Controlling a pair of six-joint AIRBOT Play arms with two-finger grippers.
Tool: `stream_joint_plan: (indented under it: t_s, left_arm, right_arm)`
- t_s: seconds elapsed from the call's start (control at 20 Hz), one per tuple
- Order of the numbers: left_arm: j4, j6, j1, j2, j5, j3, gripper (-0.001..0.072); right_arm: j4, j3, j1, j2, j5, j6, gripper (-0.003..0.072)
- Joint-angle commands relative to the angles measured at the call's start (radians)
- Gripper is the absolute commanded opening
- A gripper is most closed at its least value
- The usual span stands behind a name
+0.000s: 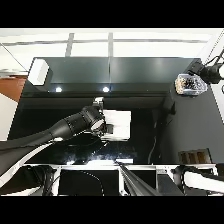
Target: Fold the box and place the chain.
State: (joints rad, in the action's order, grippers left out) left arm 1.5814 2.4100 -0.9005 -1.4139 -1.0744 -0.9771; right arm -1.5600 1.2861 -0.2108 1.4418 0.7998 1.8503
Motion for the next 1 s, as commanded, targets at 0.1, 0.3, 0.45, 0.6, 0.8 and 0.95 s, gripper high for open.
stream_joint_plan:
  t_s: [0.1, 0.3, 0.45, 0.6, 0.8, 0.95]
  left_arm:
    - [0.0, 0.0, 0.0, 0.001, 0.0, 0.0, 0.0025]
    - [0.0, 0.0, 0.0, 0.001, 0.002, 0.0, 0.0026]
    - [0.0, 0.0, 0.0, 0.001, 0.004, 0.0, 0.0026]
    - [-0.001, 0.0, 0.0, 0.001, 0.004, 0.0, 0.0026]
    - [-0.001, 0.0, 0.0, 0.001, 0.004, 0.0, 0.0025]
    - [-0.01, 0.001, -0.001, 0.001, 0.004, 0.0, 0.0026]
  right_arm:
    - [0.087, 0.289, -0.093, 0.261, 0.307, 0.092, 0.0699]
    - [0.093, 0.295, -0.132, 0.291, 0.309, 0.133, 0.0574]
    - [0.122, 0.295, -0.132, 0.327, 0.279, 0.127, 0.0574]
    - [0.162, 0.295, -0.132, 0.357, 0.251, 0.121, 0.0574]
    - [0.162, 0.295, -0.132, 0.387, 0.227, 0.121, 0.0522]
    - [0.167, 0.295, -0.132, 0.399, 0.209, 0.119, 0.047]
